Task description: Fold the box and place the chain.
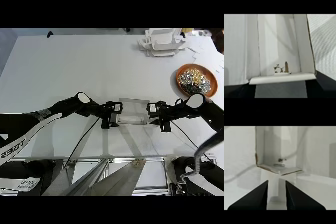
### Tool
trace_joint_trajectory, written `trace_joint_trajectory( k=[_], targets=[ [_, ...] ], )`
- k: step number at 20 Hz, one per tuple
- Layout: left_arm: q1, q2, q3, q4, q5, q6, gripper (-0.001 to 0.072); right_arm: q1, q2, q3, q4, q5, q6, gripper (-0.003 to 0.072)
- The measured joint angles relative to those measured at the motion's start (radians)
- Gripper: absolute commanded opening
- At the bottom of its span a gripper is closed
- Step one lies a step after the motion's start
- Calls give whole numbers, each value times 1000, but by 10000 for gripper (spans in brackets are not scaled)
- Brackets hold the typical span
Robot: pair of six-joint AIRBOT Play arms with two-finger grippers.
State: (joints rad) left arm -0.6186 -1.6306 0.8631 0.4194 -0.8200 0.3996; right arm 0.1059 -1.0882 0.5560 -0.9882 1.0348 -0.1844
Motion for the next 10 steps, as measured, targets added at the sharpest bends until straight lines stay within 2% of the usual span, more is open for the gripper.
trace_joint_trajectory(
  k=[1,3,7,10],
  targets=[
    [0,0,0,0,0,0,44,0,-2,-11,14,-12,-15,249],
    [0,0,0,0,0,0,44,0,-5,-29,45,-39,-34,184],
    [0,0,0,0,0,0,44,0,-6,-54,95,-90,-52,174],
    [0,0,0,0,0,-2,44,0,-6,-62,135,-125,-56,110]
  ],
)
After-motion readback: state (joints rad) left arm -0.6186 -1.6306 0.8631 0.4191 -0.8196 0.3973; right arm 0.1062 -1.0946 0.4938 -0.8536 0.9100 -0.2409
